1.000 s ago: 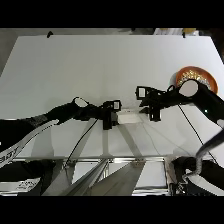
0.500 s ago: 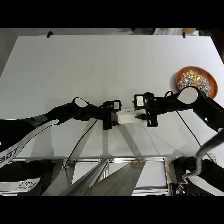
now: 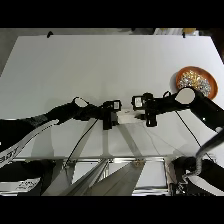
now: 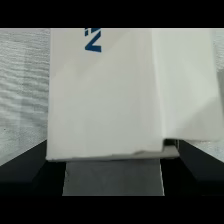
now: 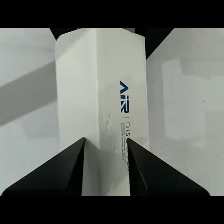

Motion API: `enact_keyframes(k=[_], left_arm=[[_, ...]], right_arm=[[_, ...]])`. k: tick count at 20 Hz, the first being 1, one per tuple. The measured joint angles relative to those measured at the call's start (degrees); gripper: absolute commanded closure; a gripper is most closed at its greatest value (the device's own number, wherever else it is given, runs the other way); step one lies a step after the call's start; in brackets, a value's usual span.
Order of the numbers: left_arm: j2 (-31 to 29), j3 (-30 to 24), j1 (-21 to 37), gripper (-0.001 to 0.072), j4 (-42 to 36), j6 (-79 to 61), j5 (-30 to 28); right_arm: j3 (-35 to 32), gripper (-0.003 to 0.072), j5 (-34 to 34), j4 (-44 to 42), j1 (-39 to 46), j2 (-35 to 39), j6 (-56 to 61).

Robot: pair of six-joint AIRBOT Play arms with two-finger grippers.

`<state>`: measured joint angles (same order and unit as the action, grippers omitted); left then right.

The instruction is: Fold the box and place the chain.

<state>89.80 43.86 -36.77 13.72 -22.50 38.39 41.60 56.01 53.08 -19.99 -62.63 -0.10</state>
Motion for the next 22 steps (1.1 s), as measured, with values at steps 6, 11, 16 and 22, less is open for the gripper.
enact_keyframes(k=[6, 11, 16, 22], left_arm=[[0.0, 0.0, 0.0, 0.0501, 0.0, 0.1, -0.1], [0.0, 0.0, 0.0, 0.0501, 0.0, 0.0, 0.0], [0.0, 0.0, 0.0, 0.0501, 0.0, 0.0, 0.0], [0.0, 0.0, 0.0, 0.0501, 0.0, 0.0, 0.0]], right_arm=[[0.0, 0.0626, -0.7, 0.6, 0.0, -0.2, 0.0], [0.0, 0.0644, -0.8, 0.8, 0.0, -0.2, 0.0], [-0.4, 0.0641, -0.9, 0.8, 0.0, -0.3, 0.1], [-2.2, 0.0412, -1.3, 0.7, 0.0, -0.3, 0.3]])
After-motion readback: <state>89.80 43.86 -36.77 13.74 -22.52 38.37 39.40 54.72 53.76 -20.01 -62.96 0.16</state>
